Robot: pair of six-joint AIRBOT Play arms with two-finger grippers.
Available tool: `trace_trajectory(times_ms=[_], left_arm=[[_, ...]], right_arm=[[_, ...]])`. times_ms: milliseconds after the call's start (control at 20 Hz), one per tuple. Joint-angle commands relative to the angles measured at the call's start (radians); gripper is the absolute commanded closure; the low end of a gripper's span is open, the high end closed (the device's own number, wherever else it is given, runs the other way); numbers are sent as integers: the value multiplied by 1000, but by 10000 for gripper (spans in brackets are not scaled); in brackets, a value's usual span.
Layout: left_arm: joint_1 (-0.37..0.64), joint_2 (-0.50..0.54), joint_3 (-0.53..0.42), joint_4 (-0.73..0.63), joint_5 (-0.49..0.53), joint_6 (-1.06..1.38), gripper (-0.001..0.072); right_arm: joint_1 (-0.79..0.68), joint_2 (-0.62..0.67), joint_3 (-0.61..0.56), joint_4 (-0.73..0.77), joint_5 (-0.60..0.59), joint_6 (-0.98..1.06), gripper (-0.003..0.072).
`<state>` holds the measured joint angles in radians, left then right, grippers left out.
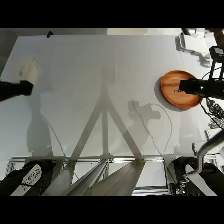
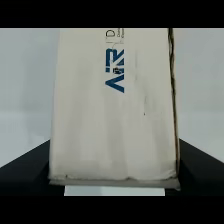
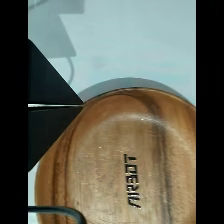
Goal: Fold the box and place the chain.
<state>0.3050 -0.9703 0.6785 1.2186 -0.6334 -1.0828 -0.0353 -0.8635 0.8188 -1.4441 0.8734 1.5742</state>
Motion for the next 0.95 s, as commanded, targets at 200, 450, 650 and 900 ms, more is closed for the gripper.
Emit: trace_trajectory(times_ms=[200, 450, 650, 900], left_arm=[[-32, -187, -116, 39, 142, 48, 701], [-32, -206, -116, 39, 165, 98, 485], [-32, -204, -116, 40, 167, 122, 56], [-32, -127, -116, 80, 157, 121, 1]], right_arm=[[0, 1, 0, 1, -29, 0, 676], [0, 1, 0, 1, -29, 0, 676], [0, 1, 0, 1, -29, 0, 676], [0, 1, 0, 1, -29, 0, 676]])
